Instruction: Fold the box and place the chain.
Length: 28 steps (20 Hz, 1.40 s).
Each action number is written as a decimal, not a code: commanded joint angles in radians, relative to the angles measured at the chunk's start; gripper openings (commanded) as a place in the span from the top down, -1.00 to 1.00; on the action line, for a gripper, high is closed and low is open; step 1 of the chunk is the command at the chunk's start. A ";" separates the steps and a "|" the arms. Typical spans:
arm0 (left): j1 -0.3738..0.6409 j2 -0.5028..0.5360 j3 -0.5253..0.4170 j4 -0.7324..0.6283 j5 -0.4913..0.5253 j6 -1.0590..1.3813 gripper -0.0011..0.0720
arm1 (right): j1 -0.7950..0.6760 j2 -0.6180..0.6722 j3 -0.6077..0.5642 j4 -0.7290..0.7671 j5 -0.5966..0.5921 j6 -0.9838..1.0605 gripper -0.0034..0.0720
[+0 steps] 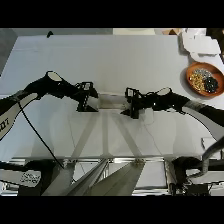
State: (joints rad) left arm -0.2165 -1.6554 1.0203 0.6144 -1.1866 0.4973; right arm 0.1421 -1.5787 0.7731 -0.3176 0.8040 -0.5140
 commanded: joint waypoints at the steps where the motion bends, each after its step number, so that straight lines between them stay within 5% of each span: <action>1: -0.016 -0.020 0.000 -0.007 0.009 -0.001 -0.94 | 0.000 0.000 0.001 0.000 0.000 0.001 -0.25; 13: -0.045 -0.077 0.000 -0.060 0.058 -0.067 -0.92 | 0.000 0.000 0.001 0.000 0.000 0.001 -0.25; 16: -0.047 -0.076 0.000 -0.060 0.072 -0.078 -0.43 | 0.000 0.000 0.001 0.000 0.000 0.001 -0.25; 19: -0.047 -0.076 0.000 -0.060 0.071 -0.078 -0.21 | 0.000 0.000 0.001 0.000 0.000 0.001 -0.25; 21: -0.047 -0.076 0.000 -0.060 0.068 -0.078 0.19 | 0.000 0.000 0.001 0.000 0.000 0.001 -0.25; 28: -0.047 -0.076 0.000 -0.060 0.064 -0.078 0.21 | 0.000 0.000 0.001 0.000 0.000 0.001 -0.25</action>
State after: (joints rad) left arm -0.2634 -1.7309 1.0206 0.5533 -1.1202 0.4194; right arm 0.1421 -1.5787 0.7731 -0.3176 0.8043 -0.5129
